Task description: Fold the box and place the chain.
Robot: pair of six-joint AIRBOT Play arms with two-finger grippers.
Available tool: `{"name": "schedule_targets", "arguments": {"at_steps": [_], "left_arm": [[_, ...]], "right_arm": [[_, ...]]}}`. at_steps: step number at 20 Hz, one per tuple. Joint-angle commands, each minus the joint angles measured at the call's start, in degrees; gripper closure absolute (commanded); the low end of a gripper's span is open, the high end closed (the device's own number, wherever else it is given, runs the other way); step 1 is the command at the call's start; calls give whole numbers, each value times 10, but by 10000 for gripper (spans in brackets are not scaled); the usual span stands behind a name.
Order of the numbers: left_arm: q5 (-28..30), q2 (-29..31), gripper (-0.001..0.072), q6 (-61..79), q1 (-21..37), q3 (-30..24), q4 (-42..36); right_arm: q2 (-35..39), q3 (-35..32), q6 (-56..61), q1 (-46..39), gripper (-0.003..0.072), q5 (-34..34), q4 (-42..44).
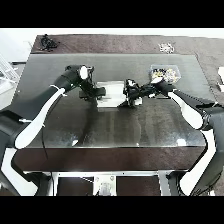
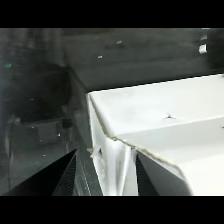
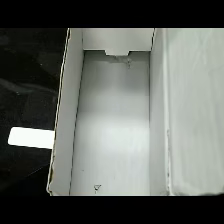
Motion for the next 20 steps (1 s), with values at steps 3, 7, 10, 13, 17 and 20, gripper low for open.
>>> {"name": "schedule_targets", "arguments": {"at_steps": [3, 7, 10, 13, 17, 20], "left_arm": [[-66, -26, 291, -36, -9, 52, 55], [-113, -59, 290, -41, -12, 104, 63], [-141, -80, 291, -50, -21, 132, 77], [-179, -108, 290, -56, -29, 175, 89], [-207, -134, 291, -56, -42, 216, 99], [-215, -138, 309, -56, -42, 216, 99]], "right_arm": [[0, 0, 0, 0, 127, 0, 0], [0, 0, 0, 0, 126, 0, 0], [0, 0, 0, 0, 127, 0, 0], [0, 0, 0, 0, 127, 0, 0], [0, 0, 0, 0, 127, 0, 0], [0, 0, 0, 0, 126, 0, 0]]}}
